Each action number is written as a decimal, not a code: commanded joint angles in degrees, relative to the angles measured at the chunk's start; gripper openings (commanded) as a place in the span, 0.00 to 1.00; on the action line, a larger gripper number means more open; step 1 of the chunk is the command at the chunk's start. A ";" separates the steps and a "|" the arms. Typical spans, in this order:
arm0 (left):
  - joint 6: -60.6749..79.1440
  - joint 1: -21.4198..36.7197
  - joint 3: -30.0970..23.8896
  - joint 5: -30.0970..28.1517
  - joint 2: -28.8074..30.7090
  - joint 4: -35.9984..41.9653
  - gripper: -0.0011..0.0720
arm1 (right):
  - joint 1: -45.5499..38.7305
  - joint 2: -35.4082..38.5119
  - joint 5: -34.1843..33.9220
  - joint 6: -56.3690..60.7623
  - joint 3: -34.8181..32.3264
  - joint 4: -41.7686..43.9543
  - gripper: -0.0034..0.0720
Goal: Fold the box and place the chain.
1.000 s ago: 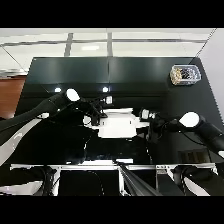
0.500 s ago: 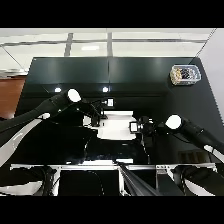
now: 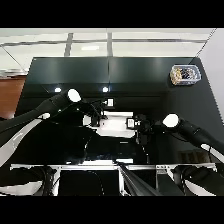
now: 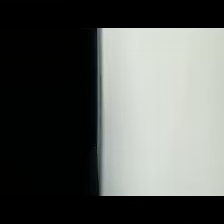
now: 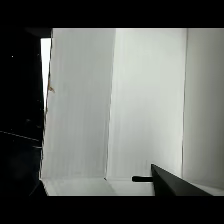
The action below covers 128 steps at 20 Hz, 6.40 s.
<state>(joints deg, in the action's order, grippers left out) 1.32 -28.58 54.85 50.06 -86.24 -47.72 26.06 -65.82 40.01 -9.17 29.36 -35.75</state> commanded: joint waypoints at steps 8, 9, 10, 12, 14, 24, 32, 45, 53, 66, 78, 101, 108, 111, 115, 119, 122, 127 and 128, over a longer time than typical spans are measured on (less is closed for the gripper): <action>-0.15 -0.02 0.07 -0.07 -0.04 0.00 0.05 | -6.01 -0.02 0.52 -3.06 4.31 1.70 0.96; -0.15 -0.02 0.07 -0.07 -0.04 0.00 0.05 | -6.84 -0.02 0.76 -3.21 4.31 1.68 0.96; -0.15 -0.02 0.07 -0.07 -0.04 0.00 0.05 | -7.52 -0.02 0.85 -3.37 4.31 1.92 0.96; -0.15 -0.02 0.07 -0.07 -0.04 0.00 0.05 | -9.07 -0.04 0.90 -7.74 4.31 9.20 0.96; -0.17 0.00 0.07 -0.04 -0.02 0.00 0.06 | -10.45 -0.07 1.44 -12.41 4.42 13.16 0.96; -0.17 0.00 0.07 -0.09 -0.02 0.00 0.06 | -9.66 -4.57 6.36 -13.81 4.42 11.72 0.96; -0.22 -0.02 0.07 -0.07 -0.02 0.00 0.05 | -9.27 -8.70 4.81 -13.73 4.46 9.38 0.96; -0.20 -0.02 0.07 -0.09 -0.04 0.00 0.05 | -7.02 -10.45 3.13 -7.54 6.40 4.13 0.96; -0.20 -0.02 0.07 -0.11 -0.02 0.00 0.05 | -6.08 -10.56 2.75 -6.80 6.40 2.27 0.78; -25.33 5.40 2.12 6.69 12.74 -12.02 0.97 | -6.08 -10.56 3.13 -6.91 6.38 1.99 0.77; -29.33 5.60 -4.90 0.31 9.79 28.35 0.05 | -6.05 -10.56 3.48 -7.13 6.38 1.60 0.60; -22.75 18.45 -10.43 11.43 17.51 12.17 0.05 | -6.05 -10.56 3.39 -7.10 6.38 1.62 0.60; 3.32 11.89 -16.20 2.58 15.26 2.62 0.98 | -6.05 -10.56 3.41 -7.10 6.38 1.62 0.60; 3.39 5.81 -16.20 -7.41 15.10 -2.05 0.98 | -6.05 -10.56 3.41 -7.10 6.38 1.62 0.60; 2.23 1.40 -16.20 -9.99 14.97 -0.72 0.94 | -6.05 -10.56 3.41 -7.10 6.38 1.62 0.60; -0.26 1.03 -16.20 -7.89 14.91 3.89 0.43 | -6.05 -10.56 3.41 -7.10 6.38 1.62 0.60; -0.28 1.01 -16.20 -6.14 14.75 7.37 0.39 | -6.05 -10.56 3.41 -7.13 6.38 1.62 0.60; -0.20 0.94 -16.20 -6.03 11.82 14.08 0.39 | -6.05 -10.56 3.41 -7.10 6.38 1.62 0.60; 0.11 0.96 -16.20 -6.19 10.88 16.94 0.39 | -6.05 -10.56 3.41 -7.10 6.38 1.62 0.60</action>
<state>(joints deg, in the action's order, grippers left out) 1.13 -27.57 38.68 44.21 -73.58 -37.15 19.99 -76.36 43.44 -16.27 35.73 -34.17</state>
